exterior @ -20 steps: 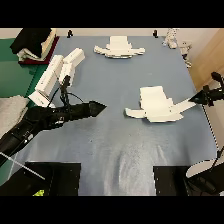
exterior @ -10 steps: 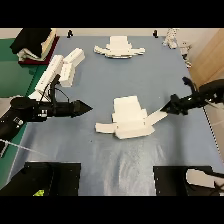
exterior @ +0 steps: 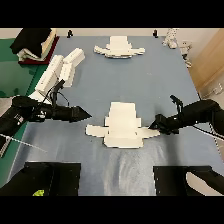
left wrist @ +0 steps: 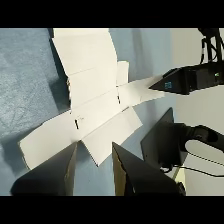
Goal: Fold the box.
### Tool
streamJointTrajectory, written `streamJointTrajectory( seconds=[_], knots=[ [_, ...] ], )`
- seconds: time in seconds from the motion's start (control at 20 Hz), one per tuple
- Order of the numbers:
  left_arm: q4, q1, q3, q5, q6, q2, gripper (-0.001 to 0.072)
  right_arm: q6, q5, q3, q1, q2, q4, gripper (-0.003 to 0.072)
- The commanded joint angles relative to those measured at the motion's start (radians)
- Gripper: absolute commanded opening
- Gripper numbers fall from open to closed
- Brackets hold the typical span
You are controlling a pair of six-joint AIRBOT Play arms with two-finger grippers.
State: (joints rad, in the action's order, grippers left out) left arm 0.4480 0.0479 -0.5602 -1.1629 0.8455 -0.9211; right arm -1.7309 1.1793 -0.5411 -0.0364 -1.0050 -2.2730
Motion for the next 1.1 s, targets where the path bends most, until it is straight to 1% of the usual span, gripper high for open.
streamJointTrajectory(
  seconds=[0.0, 0.1, 0.2, 0.3, 0.35, 0.45, 0.6, 0.75, 0.95, 1.05],
  knots=[
    [0.008, 0.002, -0.001, 0.008, 0.000, -0.002, 0.0335, -0.035, 0.000, 0.006, 0.018, -0.048, -0.039, 0.0273],
    [0.007, 0.002, -0.001, 0.008, 0.000, -0.002, 0.0335, -0.057, -0.002, 0.001, 0.035, -0.088, -0.058, 0.0271],
    [-0.003, 0.002, -0.001, 0.008, 0.000, -0.002, 0.0335, -0.067, -0.028, 0.000, 0.063, -0.111, -0.058, 0.0260],
    [-0.007, 0.002, -0.001, 0.008, 0.000, -0.002, 0.0335, -0.070, -0.071, -0.003, 0.085, -0.111, -0.058, 0.0150],
    [-0.007, 0.002, -0.001, 0.008, 0.000, -0.002, 0.0335, -0.080, -0.076, -0.009, 0.093, -0.111, -0.058, 0.0149],
    [-0.007, 0.002, -0.001, 0.008, 0.015, -0.002, 0.0335, -0.117, -0.076, -0.030, 0.111, -0.111, -0.058, 0.0013],
    [-0.006, 0.002, -0.001, 0.009, 0.019, -0.002, 0.0335, -0.200, -0.089, -0.051, 0.161, -0.099, -0.064, 0.0002],
    [-0.004, 0.003, -0.009, 0.024, 0.018, -0.011, 0.0335, -0.250, -0.144, -0.017, 0.245, -0.025, -0.053, 0.0003],
    [0.001, 0.002, -0.053, 0.019, 0.018, -0.106, 0.0336, -0.248, -0.281, 0.090, 0.354, 0.142, -0.045, 0.0002],
    [0.002, 0.002, -0.053, 0.027, 0.005, -0.158, 0.0336, -0.229, -0.316, 0.134, 0.390, 0.190, -0.038, 0.0002]
  ],
)
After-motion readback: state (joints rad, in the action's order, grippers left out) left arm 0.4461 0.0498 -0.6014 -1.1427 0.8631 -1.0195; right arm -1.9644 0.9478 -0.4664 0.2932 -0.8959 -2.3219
